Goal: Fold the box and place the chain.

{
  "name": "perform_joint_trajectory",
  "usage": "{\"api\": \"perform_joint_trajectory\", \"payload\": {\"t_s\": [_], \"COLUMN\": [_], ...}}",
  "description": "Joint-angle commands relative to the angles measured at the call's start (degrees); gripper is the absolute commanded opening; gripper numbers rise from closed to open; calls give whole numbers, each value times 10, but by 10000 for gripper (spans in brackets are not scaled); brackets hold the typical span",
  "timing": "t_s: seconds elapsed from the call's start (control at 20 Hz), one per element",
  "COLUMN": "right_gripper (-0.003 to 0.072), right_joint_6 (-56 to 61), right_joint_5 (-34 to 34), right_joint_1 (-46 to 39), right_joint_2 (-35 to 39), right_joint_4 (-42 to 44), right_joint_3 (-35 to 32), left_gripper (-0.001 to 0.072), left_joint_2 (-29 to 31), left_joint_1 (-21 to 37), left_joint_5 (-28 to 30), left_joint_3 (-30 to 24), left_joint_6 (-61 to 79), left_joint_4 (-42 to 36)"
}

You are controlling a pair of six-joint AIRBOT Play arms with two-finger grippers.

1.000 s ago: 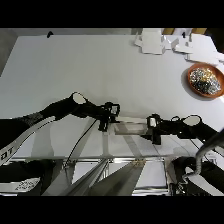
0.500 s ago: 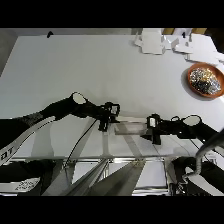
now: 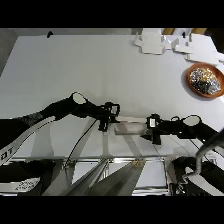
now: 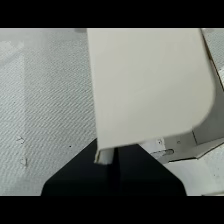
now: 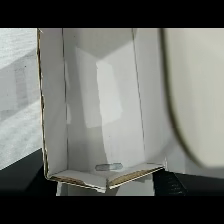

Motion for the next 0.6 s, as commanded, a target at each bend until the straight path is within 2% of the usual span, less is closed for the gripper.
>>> {"api": "perform_joint_trajectory", "payload": {"t_s": [0.0, 0.55], "right_gripper": [562, 562], "right_joint_6": [0, 0], "right_joint_5": [0, 0], "right_joint_1": [0, 0], "right_joint_2": [0, 0], "right_joint_4": [-2, -2], "right_joint_3": [0, 0], "left_gripper": [14, 14], "left_joint_2": [0, 0], "left_joint_1": [0, 0], "left_joint_5": [0, -11], "left_joint_3": [0, 0], "left_joint_6": [0, 0], "left_joint_4": [0, -6]}}
